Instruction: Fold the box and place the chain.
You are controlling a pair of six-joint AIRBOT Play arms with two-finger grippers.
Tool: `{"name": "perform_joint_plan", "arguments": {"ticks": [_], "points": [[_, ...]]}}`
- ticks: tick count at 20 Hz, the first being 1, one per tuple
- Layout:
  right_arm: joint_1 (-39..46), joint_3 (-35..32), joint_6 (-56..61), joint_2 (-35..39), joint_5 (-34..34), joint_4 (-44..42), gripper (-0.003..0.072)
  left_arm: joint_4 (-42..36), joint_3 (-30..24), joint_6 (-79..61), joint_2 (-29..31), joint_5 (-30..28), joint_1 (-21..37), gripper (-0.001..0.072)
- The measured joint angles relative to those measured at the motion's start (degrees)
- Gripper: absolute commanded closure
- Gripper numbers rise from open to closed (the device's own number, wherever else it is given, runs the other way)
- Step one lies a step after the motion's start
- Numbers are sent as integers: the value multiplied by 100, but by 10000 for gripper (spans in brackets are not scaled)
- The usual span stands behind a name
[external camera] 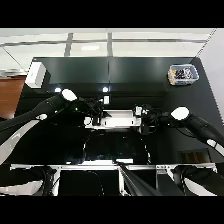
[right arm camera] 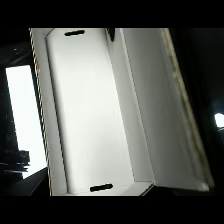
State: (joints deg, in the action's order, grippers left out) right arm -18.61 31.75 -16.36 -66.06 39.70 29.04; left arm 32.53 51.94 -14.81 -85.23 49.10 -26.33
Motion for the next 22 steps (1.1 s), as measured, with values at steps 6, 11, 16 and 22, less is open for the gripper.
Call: {"name": "perform_joint_plan", "arguments": {"ticks": [6,11,16,22], "points": [[2,103,-393,-485,175,142,-25,-20,0,-2,-4,20,0,686],[7,116,-444,-581,225,234,-25,-2,0,15,-55,15,-9,687],[7,116,-398,-601,214,254,-25,11,57,304,-66,74,-13,687],[7,116,-350,-601,205,264,-25,210,155,581,-66,131,-17,687]]}}
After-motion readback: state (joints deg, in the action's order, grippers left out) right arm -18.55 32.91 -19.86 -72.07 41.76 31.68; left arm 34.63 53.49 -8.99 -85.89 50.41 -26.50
